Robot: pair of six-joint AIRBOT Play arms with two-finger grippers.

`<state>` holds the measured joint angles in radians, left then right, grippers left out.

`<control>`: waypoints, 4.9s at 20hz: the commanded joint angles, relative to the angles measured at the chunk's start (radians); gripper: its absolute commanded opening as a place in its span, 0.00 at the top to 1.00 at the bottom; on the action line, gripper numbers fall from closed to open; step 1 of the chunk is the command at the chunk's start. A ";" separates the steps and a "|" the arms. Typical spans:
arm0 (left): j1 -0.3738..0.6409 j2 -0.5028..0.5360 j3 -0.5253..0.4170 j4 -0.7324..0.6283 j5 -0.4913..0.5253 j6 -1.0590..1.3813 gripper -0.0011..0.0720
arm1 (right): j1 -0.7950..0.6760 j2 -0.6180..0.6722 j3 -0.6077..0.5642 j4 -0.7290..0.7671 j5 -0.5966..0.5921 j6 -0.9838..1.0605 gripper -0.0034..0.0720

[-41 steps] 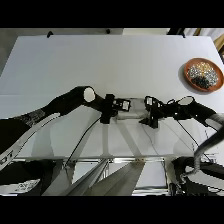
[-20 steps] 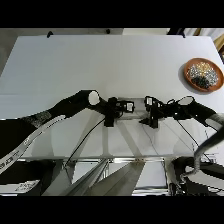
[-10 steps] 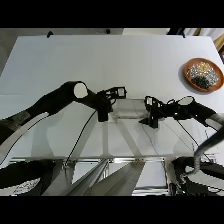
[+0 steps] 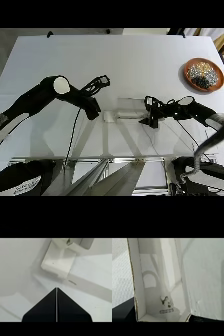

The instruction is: Fold the box and place the chain.

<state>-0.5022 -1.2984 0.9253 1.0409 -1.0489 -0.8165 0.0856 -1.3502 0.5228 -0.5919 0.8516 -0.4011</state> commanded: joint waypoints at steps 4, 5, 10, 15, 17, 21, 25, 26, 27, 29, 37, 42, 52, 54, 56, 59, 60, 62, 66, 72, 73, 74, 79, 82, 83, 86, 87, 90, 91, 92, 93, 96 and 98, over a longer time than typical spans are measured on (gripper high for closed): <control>0.047 -0.061 -0.138 -0.072 0.116 -0.219 0.97 | 0.000 0.000 0.000 -0.002 0.000 0.000 0.36; 0.047 -0.084 -0.138 -0.093 0.127 -0.233 0.97 | 0.000 0.000 0.000 -0.002 0.000 0.000 0.36; 0.029 -0.139 -0.138 -0.249 0.207 -0.237 0.97 | 0.000 0.000 0.000 -0.002 0.000 0.000 0.36; 0.012 -0.139 -0.138 -0.293 0.253 -0.240 0.98 | 0.000 0.000 0.000 -0.002 0.000 0.000 0.36; 0.006 -0.139 -0.138 -0.299 0.251 -0.243 0.97 | 0.000 0.000 0.000 -0.002 0.000 0.000 0.36; -0.018 -0.138 -0.138 -0.353 0.247 -0.236 0.97 | 0.000 0.000 0.000 -0.003 0.000 0.000 0.36; -0.051 -0.138 -0.138 -0.394 0.229 -0.216 0.97 | 0.000 0.000 0.000 -0.003 0.000 0.000 0.36; -0.057 -0.138 -0.138 -0.401 0.229 -0.216 0.97 | 0.000 0.000 0.000 -0.003 0.000 0.000 0.36; -0.060 -0.137 -0.137 -0.402 0.229 -0.216 0.97 | 0.000 0.000 0.000 -0.003 0.000 0.000 0.36; -0.060 -0.132 -0.137 -0.401 0.226 -0.216 0.96 | 0.000 0.000 0.000 -0.003 0.000 0.000 0.36; -0.060 -0.057 -0.137 -0.405 0.240 -0.196 0.74 | 0.000 0.000 0.000 -0.002 0.000 0.000 0.36; -0.061 -0.057 -0.137 -0.428 0.241 -0.197 0.67 | 0.000 0.000 0.000 -0.002 0.000 0.000 0.36; -0.105 -0.060 -0.138 -0.461 0.296 -0.197 0.57 | 0.000 0.001 0.000 -0.003 0.000 0.000 0.36; -0.113 -0.060 -0.138 -0.462 0.304 -0.198 0.57 | 0.000 0.000 0.000 -0.003 0.000 0.000 0.36; -0.124 -0.060 -0.137 -0.465 0.325 -0.202 0.57 | 0.000 0.000 0.000 -0.003 0.001 0.000 0.36; -0.140 -0.060 -0.137 -0.464 0.372 -0.232 0.57 | 0.000 0.001 0.000 -0.002 0.000 0.000 0.36; -0.142 -0.060 -0.137 -0.463 0.384 -0.234 0.57 | 0.000 0.000 0.000 -0.002 0.000 0.000 0.36; -0.148 -0.060 -0.138 -0.456 0.399 -0.244 0.50 | 0.000 0.000 0.000 -0.002 0.000 0.000 0.36; -0.149 -0.060 -0.137 -0.439 0.409 -0.268 0.35 | 0.000 0.000 0.000 -0.002 0.000 0.000 0.36; -0.180 -0.060 -0.138 -0.433 0.459 -0.275 0.30 | 0.000 0.000 0.000 -0.003 0.000 0.000 0.36; -0.185 -0.060 -0.138 -0.431 0.463 -0.290 0.30 | 0.000 0.000 0.000 -0.003 0.000 0.000 0.36; -0.188 -0.060 -0.137 -0.425 0.470 -0.291 0.30 | 0.000 0.000 0.000 -0.002 0.000 0.000 0.36; -0.204 -0.067 -0.137 -0.399 0.519 -0.337 0.30 | 0.000 0.000 0.000 -0.002 0.000 0.000 0.36; -0.212 -0.067 -0.136 -0.378 0.524 -0.396 0.30 | 0.000 0.000 0.000 -0.002 0.000 0.000 0.36; -0.217 -0.070 -0.131 -0.357 0.521 -0.426 0.30 | 0.000 0.000 0.000 -0.003 0.001 0.000 0.36; -0.235 -0.098 -0.080 -0.286 0.491 -0.519 0.30 | 0.000 0.000 0.000 -0.002 0.000 0.000 0.36; -0.242 -0.111 -0.056 -0.257 0.476 -0.554 0.30 | 0.000 0.001 0.000 -0.003 0.001 0.000 0.36; -0.248 -0.131 -0.018 -0.187 0.449 -0.634 0.30 | 0.000 0.000 0.000 -0.003 0.001 0.000 0.36; -0.248 -0.131 -0.018 -0.175 0.443 -0.650 0.30 | 0.000 0.000 0.000 -0.003 0.001 0.000 0.36; -0.248 -0.131 -0.017 -0.158 0.436 -0.669 0.31 | 0.000 0.000 0.000 -0.003 0.000 0.000 0.36; -0.248 -0.131 -0.016 -0.136 0.426 -0.696 0.31 | 0.000 0.000 0.000 -0.003 0.000 0.000 0.36; -0.248 -0.131 -0.015 -0.091 0.406 -0.759 0.31 | 0.000 0.000 0.000 -0.003 0.000 0.000 0.36; -0.248 -0.132 -0.003 -0.070 0.395 -0.792 0.31 | 0.000 0.000 0.000 -0.003 0.000 0.000 0.36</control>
<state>-0.7494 -1.4281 0.9108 0.9188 -0.6300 -1.5406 0.0856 -1.3502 0.5228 -0.5945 0.8520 -0.4015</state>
